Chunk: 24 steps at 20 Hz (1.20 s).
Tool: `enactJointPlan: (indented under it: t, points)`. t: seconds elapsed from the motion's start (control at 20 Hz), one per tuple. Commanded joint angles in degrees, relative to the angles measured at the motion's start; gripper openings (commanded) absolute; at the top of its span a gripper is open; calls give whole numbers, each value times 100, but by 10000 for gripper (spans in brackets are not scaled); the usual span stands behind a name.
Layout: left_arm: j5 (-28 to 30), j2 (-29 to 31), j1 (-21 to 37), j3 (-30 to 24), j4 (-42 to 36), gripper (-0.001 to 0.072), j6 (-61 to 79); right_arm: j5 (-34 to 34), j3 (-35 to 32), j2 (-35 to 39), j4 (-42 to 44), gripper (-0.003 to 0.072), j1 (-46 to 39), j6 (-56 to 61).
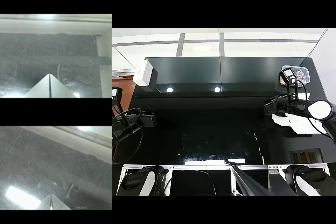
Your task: Fold the box and place the chain.
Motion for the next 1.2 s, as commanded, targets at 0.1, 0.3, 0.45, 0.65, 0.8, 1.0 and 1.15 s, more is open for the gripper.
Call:
enactJointPlan:
  t: [0.1, 0.3, 0.45, 0.65, 0.8, 1.0, 1.15]
  points:
    - [2, 4, -4, 0, 0, 27, 2, 2, 0, 0, 2, 14, 7, 2]
    - [2, 4, -4, 0, 2, 27, 2, 2, -2, 0, 2, 14, 7, 2]
    - [2, 4, -4, 0, 0, 27, 2, 2, -2, -2, 2, 13, 7, 2]
    - [7, 4, -4, 0, 0, 27, 2, 2, 0, 0, 326, 13, 7, 4]
    - [284, 2, -7, 0, -7, 27, -4, -439, -2, -2, 938, 15, 7, 4]
    - [890, -142, -7, -26, -647, 414, -76, -1333, 0, -20, 44, 720, -85, 308]
    - [872, -472, -22, -24, -767, 704, -57, -1742, 20, -35, -2271, 719, -1309, 2765]
